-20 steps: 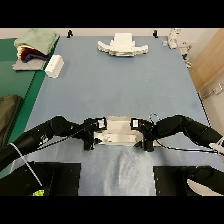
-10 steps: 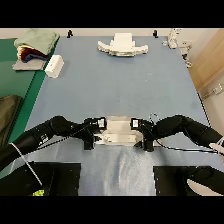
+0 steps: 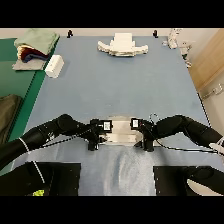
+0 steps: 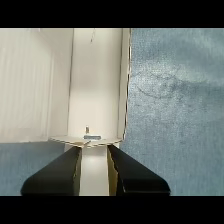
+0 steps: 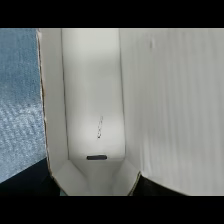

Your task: Fold the box.

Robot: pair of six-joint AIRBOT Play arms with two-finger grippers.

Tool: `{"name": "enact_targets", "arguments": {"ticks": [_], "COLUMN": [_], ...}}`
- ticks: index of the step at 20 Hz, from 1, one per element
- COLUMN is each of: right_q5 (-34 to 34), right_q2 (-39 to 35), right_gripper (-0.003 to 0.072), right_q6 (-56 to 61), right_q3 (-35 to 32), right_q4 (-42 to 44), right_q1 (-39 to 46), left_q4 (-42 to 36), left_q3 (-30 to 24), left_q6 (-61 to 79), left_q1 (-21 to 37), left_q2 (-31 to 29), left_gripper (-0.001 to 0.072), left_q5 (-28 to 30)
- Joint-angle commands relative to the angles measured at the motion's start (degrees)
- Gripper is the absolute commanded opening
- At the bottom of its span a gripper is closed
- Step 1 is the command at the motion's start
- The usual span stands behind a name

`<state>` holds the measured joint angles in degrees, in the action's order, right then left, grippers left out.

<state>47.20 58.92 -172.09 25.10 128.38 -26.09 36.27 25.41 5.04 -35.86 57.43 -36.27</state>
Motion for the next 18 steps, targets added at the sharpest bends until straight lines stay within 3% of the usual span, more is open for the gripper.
{"name": "enact_targets", "arguments": {"ticks": [1, 4, 5, 6, 12, 13, 15, 18], "right_q5": [0.0, 0.0, 0.0, -0.02, -0.02, 0.0, 0.0, 0.0], "right_q2": [-0.02, -0.02, -0.02, -0.02, -0.02, 0.0, -0.02, -0.02], "right_gripper": [0.0559, 0.0559, 0.0559, 0.056, 0.056, 0.056, 0.0559, 0.0559], "right_q6": [0.0, 0.0, 0.0, 0.0, 0.0, 0.0, 0.0, 0.0], "right_q3": [0.07, 0.07, 0.07, 0.07, 0.07, 0.07, 0.07, 0.07], "right_q4": [0.0, 0.0, 0.0, 0.0, 0.0, 0.0, 0.0, 0.0], "right_q1": [0.02, 0.02, 0.02, 0.02, 0.02, 0.02, 0.02, 0.02], "left_q4": [-2.05, -2.32, -2.49, -2.56, -6.49, -6.54, -6.54, -6.54], "left_q3": [0.72, 1.14, 1.14, 1.16, 1.2, 1.2, 1.2, 1.18], "left_q6": [2.12, 3.58, 3.61, 3.65, 6.34, 6.34, 6.29, 6.1], "left_q1": [-0.61, -0.61, -0.61, -0.61, -2.38, -2.4, -2.38, -2.38], "left_q2": [1.95, 2.95, 3.13, 3.28, 3.69, 3.69, 3.69, 3.69], "left_gripper": [0.0234, 0.0233, 0.019, 0.0094, 0.0099, 0.0125, 0.0385, 0.0395], "left_q5": [0.39, 2.1, 2.54, 2.64, 2.75, 2.73, 2.73, 2.71]}}
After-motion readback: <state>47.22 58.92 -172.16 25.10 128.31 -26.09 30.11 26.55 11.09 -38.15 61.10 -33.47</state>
